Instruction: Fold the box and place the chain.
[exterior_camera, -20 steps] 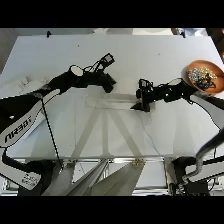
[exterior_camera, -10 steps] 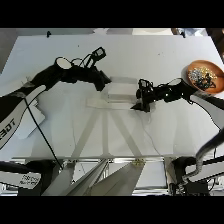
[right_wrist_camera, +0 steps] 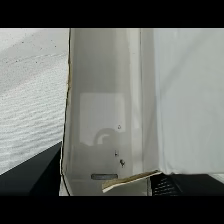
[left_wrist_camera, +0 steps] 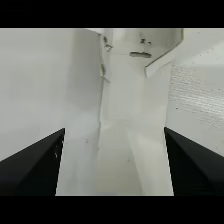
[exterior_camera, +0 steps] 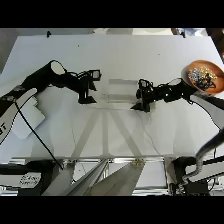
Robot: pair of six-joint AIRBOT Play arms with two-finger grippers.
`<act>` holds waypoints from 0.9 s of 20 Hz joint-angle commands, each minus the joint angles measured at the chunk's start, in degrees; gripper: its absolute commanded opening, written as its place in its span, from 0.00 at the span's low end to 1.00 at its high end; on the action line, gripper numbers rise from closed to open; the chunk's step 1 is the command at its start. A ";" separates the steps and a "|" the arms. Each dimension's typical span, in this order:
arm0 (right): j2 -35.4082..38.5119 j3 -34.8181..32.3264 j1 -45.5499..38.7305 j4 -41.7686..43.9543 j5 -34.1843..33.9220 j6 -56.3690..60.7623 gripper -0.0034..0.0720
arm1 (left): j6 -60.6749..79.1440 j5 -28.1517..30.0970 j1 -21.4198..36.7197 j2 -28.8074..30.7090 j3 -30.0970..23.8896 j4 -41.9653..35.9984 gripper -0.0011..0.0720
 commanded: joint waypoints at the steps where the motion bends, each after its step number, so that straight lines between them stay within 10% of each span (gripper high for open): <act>1: -0.02 0.04 0.04 0.04 0.00 0.02 0.66 | 12.61 2.43 -0.57 -1.05 -3.08 -6.54 0.97; 8: -0.02 0.04 0.04 0.04 0.00 0.02 0.66 | 14.60 1.88 -1.81 -2.89 -3.28 -10.36 0.96; 18: -0.02 0.04 0.04 0.04 0.00 0.02 0.66 | 20.63 1.46 -3.93 -3.23 -3.28 -12.87 0.69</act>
